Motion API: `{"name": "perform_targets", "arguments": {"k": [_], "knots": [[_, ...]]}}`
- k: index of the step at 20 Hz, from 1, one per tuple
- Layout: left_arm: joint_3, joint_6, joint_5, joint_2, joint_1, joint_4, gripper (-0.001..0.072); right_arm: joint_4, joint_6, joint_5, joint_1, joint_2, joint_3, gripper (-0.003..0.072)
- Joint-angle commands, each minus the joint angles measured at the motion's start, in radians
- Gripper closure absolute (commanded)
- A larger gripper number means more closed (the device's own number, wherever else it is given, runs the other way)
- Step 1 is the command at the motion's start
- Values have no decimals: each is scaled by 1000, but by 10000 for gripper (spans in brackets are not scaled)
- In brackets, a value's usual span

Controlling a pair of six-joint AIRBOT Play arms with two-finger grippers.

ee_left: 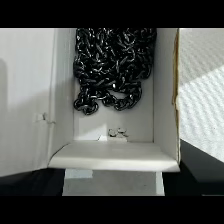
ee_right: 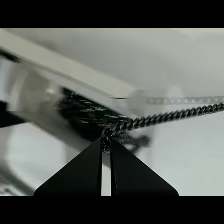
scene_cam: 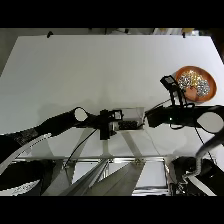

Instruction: Fold the box and place the chain.

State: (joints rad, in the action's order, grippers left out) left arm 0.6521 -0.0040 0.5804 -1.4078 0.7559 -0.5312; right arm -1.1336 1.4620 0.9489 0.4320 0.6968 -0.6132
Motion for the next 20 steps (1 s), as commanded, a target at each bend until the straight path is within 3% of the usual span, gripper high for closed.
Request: {"name": "perform_targets", "arguments": {"k": [1, 7, 14, 17, 20], "knots": [[0, 0, 0, 0, 0, 0, 458, 153, -1, -50, 90, -45, -1, 669], [0, 0, 0, 0, 0, 0, 458, 233, 11, -158, 199, -45, -1, 669], [0, 0, 0, 1, 0, 0, 458, 279, 10, -159, 209, -45, -1, 669], [0, 0, 0, 1, 0, 0, 458, 208, 18, -148, 209, -40, -1, 669], [0, 0, 0, 1, 0, 0, 458, -11, 154, -118, 209, -5, 0, 669]]}}
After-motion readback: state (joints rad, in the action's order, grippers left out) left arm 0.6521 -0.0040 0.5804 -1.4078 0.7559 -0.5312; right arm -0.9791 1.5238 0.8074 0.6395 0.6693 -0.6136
